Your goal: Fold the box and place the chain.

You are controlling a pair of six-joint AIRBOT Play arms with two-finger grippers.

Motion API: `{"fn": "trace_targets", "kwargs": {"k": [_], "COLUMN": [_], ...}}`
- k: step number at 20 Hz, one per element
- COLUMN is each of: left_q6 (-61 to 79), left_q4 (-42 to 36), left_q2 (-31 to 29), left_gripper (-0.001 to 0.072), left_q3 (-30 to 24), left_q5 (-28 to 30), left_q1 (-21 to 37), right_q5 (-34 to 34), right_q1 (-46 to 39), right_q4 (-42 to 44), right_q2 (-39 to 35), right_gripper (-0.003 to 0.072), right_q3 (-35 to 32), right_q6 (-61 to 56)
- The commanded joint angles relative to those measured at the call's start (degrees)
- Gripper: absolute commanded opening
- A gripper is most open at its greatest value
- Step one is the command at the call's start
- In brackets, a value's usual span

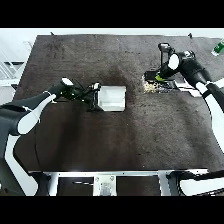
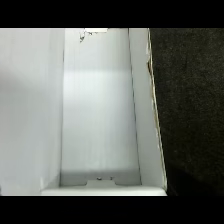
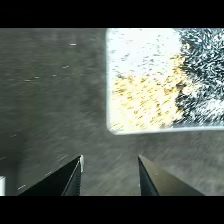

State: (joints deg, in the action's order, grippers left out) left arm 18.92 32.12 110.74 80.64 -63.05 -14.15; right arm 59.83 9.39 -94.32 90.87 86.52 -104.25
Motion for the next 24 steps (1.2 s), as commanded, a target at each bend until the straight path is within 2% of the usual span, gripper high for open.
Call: {"fn": "trace_targets", "kwargs": {"k": [1,8,12,13,14,16,17,18,19,20,24], "left_q6": [0.0,0.0,0.0,0.0,0.0,0.0,0.0,0.0,0.0,0.0,0.0], "left_q4": [0.02,0.02,0.02,0.02,0.02,0.02,0.02,0.02,0.02,0.02,0.02], "left_q2": [-0.02,-0.02,-0.02,-0.02,-0.02,-0.02,-0.02,-0.02,-0.02,-0.02,-0.02], "left_gripper": [0.0542,0.0542,0.0543,0.0542,0.0542,0.0542,0.0542,0.0542,0.0543,0.0543,0.0542], "left_q3": [0.07,0.07,0.04,0.07,0.07,0.07,0.07,0.04,0.04,0.07,0.07], "left_q5": [0.0,0.02,0.0,0.0,0.0,0.0,0.02,0.0,0.0,0.02,0.02], "left_q1": [0.02,0.02,0.02,0.02,0.02,0.02,0.02,0.02,0.02,0.02,0.02], "right_q5": [-4.17,-8.33,-9.31,-9.18,-9.05,-8.76,-8.24,-7.13,-6.62,-6.71,-7.15], "right_q1": [-4.09,-6.4,-6.38,-6.38,-6.34,-6.34,-6.34,-6.36,-6.43,-6.56,-6.69], "right_q4": [3.1,4.63,9.33,9.73,10.23,11.39,11.39,11.32,11.19,11.19,11.19], "right_q2": [4.57,9.22,10.32,10.73,10.95,11.02,11.02,11.02,11.02,10.95,9.29], "right_gripper": [0.0423,0.0383,0.037,0.0349,0.0277,0.0272,0.0243,0.0172,0.0135,0.0023,0.001], "right_q3": [-0.31,0.15,0.42,0.42,0.42,0.42,0.42,0.42,0.42,0.44,0.92], "right_q6": [6.05,9.38,9.53,9.62,9.64,9.64,9.64,9.64,9.62,9.62,9.6]}}
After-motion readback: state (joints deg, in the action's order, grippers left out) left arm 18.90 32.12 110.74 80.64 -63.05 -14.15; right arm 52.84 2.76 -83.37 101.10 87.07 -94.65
